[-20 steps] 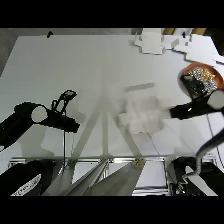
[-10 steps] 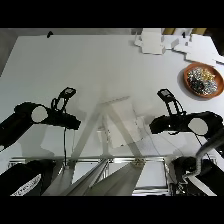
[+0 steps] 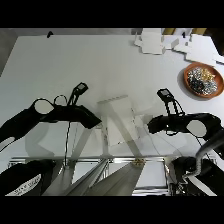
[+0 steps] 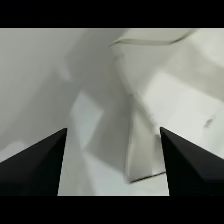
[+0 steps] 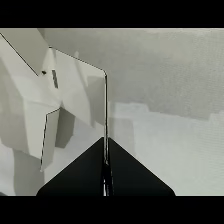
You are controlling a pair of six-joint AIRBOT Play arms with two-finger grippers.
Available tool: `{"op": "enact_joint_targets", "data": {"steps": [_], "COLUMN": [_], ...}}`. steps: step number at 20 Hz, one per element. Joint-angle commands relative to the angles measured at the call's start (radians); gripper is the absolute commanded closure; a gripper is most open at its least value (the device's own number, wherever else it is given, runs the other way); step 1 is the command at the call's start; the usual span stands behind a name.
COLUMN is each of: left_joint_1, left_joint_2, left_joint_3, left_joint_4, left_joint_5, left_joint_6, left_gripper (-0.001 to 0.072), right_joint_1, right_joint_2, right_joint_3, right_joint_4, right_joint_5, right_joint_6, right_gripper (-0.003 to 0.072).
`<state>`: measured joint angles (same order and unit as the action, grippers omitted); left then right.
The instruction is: Fold the box and place the chain.
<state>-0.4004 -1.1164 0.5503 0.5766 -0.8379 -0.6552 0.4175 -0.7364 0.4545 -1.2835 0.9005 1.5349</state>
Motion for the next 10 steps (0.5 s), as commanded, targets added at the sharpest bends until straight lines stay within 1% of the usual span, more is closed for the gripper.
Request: {"op": "enact_joint_targets", "data": {"steps": [1, 4, 7, 8, 9, 10], "left_joint_1": [0.001, 0.002, 0.003, 0.003, 0.003, 0.003], "left_joint_2": [-0.099, -0.148, -0.205, -0.230, -0.253, -0.274], "left_joint_3": [0.000, 0.001, 0.018, 0.031, 0.045, 0.057], "left_joint_4": [-0.357, -0.426, -0.441, -0.441, -0.440, -0.437], "left_joint_5": [-0.042, -0.040, -0.040, -0.058, -0.100, -0.164], "left_joint_6": [0.406, 0.510, 0.552, 0.555, 0.555, 0.561], "left_gripper": [0.0066, 0.0070, 0.0080, 0.0098, 0.0181, 0.0220], "right_joint_1": [0.001, 0.001, 0.001, 0.001, 0.001, 0.001], "right_joint_2": [0.001, 0.001, 0.001, 0.001, 0.001, 0.001], "right_joint_3": [-0.001, -0.001, -0.001, -0.001, -0.001, -0.001], "right_joint_4": [0.000, 0.000, 0.001, 0.001, 0.001, 0.001], "right_joint_5": [0.005, 0.004, 0.004, 0.004, 0.005, 0.005], "right_joint_6": [0.004, 0.004, 0.004, 0.004, 0.004, 0.004], "right_gripper": [0.0662, 0.0662, 0.0662, 0.0662, 0.0662, 0.0662]}}
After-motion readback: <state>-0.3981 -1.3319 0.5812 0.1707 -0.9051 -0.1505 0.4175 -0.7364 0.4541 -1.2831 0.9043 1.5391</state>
